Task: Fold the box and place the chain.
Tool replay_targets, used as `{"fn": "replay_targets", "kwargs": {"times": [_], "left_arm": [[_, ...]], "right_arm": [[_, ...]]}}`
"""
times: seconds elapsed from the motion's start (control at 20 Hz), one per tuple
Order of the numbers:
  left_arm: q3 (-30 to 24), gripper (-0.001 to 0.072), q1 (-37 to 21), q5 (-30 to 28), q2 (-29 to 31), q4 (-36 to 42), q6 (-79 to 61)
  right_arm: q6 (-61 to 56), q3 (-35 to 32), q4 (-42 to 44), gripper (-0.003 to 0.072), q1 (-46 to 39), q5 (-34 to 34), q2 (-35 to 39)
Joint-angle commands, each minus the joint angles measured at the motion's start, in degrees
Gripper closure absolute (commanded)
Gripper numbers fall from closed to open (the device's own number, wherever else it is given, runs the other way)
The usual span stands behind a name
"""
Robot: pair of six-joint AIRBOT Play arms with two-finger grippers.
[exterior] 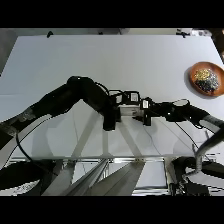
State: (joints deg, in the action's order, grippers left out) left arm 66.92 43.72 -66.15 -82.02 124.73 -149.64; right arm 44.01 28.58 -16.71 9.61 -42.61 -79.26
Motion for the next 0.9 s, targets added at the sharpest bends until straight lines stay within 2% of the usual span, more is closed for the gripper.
{"fn": "replay_targets", "kwargs": {"times": [0.0, 0.1, 0.35, 0.6, 0.85], "left_arm": [[0.0, 0.0701, 0.2, 8.3, -2.6, 1.2, -0.3], [0.0, 0.0701, -0.6, 13.1, -2.9, 1.2, 1.0], [0.0, 0.0701, -2.8, 20.1, -3.6, 1.2, 3.1], [0.0, 0.0701, -5.0, 29.6, -4.2, 1.3, 8.2], [0.0, 0.0698, -5.2, 30.8, -7.2, 0.4, 12.5]], "right_arm": [[0.0, 0.0, 0.0, 0.0184, 0.0, 0.0, 0.0], [0.0, 0.0, 0.0, 0.0184, 0.0, 0.0, 0.0], [0.0, 0.0, 0.0, 0.0184, 0.0, 0.0, 0.0], [0.0, 0.0, 0.0, 0.0184, 0.0, 0.0, 0.0], [0.0, 0.0, 0.0, 0.0184, 0.0, 0.0, 0.0]]}}
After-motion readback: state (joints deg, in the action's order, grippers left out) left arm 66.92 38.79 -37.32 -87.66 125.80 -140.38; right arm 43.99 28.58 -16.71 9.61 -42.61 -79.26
